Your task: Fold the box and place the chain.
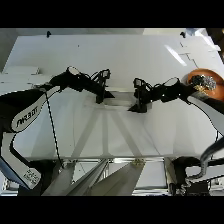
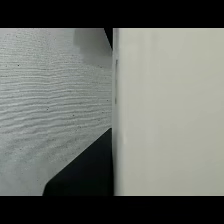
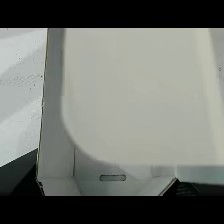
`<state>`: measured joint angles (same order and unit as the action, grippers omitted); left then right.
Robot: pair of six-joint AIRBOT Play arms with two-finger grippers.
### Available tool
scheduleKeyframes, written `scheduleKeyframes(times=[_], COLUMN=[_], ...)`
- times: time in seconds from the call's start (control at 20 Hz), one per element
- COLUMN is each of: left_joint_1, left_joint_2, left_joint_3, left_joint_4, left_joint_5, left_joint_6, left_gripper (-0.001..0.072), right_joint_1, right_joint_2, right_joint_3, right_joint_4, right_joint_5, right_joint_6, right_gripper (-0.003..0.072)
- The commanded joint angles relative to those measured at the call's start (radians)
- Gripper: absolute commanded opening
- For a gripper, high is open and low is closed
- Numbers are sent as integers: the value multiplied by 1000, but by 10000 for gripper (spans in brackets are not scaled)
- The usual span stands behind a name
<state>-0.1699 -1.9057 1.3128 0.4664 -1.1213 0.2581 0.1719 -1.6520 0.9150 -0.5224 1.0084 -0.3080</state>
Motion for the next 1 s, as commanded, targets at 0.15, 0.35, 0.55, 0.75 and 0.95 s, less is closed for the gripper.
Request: scheduleKeyframes(times=[0.15, 0.35, 0.55, 0.75, 0.95], left_joint_1=[0, 0, 0, 0, 0], left_joint_2=[0, 0, 0, 0, 0], left_joint_3=[0, 0, 0, 0, 0], left_joint_4=[-2, -2, -2, -2, -2], left_joint_5=[3, 3, 3, 3, 3], left_joint_6=[0, 0, 0, 0, 0], left_gripper=[13, 13, 13, 13, 13], right_joint_1=[0, 0, 0, 0, 0], right_joint_2=[-24, -24, -24, -24, -24], right_joint_3=[0, 0, 0, 0, 0], right_joint_4=[23, 14, 4, 4, 0], right_joint_5=[-29, -33, -32, -32, -35], right_joint_6=[12, 11, 11, 11, 11], right_gripper=[690, 690, 690, 688, 505])
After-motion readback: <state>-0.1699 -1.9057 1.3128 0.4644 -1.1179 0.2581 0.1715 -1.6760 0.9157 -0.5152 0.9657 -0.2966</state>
